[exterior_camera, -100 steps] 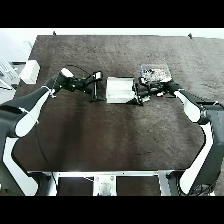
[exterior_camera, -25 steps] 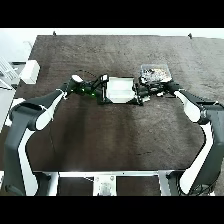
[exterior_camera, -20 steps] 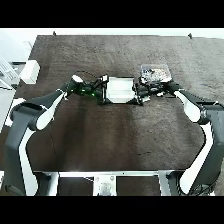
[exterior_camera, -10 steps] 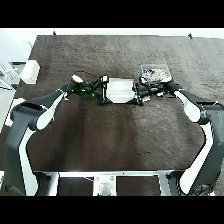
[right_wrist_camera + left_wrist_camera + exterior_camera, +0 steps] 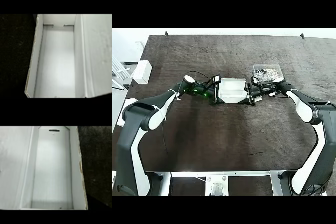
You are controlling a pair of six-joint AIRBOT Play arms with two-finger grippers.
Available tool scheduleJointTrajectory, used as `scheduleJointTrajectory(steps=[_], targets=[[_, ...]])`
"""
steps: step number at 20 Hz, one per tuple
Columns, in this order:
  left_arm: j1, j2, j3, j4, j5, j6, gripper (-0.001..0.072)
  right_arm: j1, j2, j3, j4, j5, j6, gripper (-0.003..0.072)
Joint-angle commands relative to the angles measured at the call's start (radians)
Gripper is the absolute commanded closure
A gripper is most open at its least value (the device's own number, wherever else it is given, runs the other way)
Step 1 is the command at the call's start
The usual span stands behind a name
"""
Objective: Fold the box and place the chain.
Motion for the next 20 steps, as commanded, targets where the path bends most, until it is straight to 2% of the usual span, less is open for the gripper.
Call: scheduleJointTrajectory(steps=[1,17,18,20], targets=[[0.0,0.0,0.001,0.0,0.003,-0.001,0.0361,0.0,0.0,0.0,0.0,0.001,0.0,0.0104],[0.0,0.0,0.001,0.0,0.003,-0.001,0.0361,0.003,0.0,0.0,0.016,0.004,0.0,0.0102],[0.0,0.0,0.001,0.0,0.003,-0.001,0.0361,0.002,0.0,0.001,0.021,0.005,0.001,-0.0013],[0.0,0.0,0.001,0.0,0.003,-0.001,0.0361,-0.002,0.0,0.001,0.021,0.029,0.012,-0.0034]])
